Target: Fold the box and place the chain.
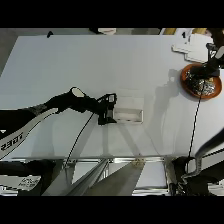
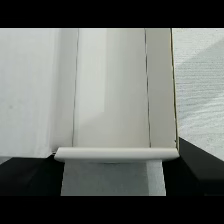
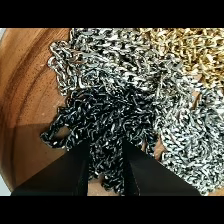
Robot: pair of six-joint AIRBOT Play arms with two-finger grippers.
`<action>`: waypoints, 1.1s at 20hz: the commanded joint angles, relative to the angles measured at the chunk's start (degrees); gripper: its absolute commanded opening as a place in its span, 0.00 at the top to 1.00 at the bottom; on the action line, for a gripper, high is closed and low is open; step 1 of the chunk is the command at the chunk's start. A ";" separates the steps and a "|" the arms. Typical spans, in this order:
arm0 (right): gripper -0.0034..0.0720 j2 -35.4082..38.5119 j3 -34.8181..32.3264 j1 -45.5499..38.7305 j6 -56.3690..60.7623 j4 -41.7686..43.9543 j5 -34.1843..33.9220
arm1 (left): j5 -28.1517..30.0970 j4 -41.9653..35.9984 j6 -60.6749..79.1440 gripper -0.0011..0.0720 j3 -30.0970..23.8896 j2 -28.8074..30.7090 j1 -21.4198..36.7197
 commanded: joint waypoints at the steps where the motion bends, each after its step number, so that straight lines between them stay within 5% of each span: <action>1: 0.70 -0.90 0.07 -0.11 -0.02 0.39 -0.07 | 0.00 0.00 0.00 0.70 0.07 0.04 0.04; 12: 0.76 -1.81 0.07 -0.11 0.00 1.88 -0.48 | 0.00 0.00 0.00 0.70 0.07 0.04 0.04; 13: 0.78 -2.01 0.07 -0.11 0.00 1.88 -0.09 | 0.00 0.00 0.02 0.70 0.07 0.04 0.04; 14: 0.93 -2.03 0.07 -0.11 -0.04 1.86 0.39 | 0.00 0.00 0.00 0.70 0.07 0.04 0.04; 16: 0.94 -1.55 0.07 -0.11 -0.02 1.55 1.33 | 0.00 0.00 0.00 0.70 0.07 0.04 0.04; 22: 0.94 8.59 0.07 0.02 -4.39 1.68 8.39 | 0.02 0.00 0.00 0.70 0.07 0.04 0.04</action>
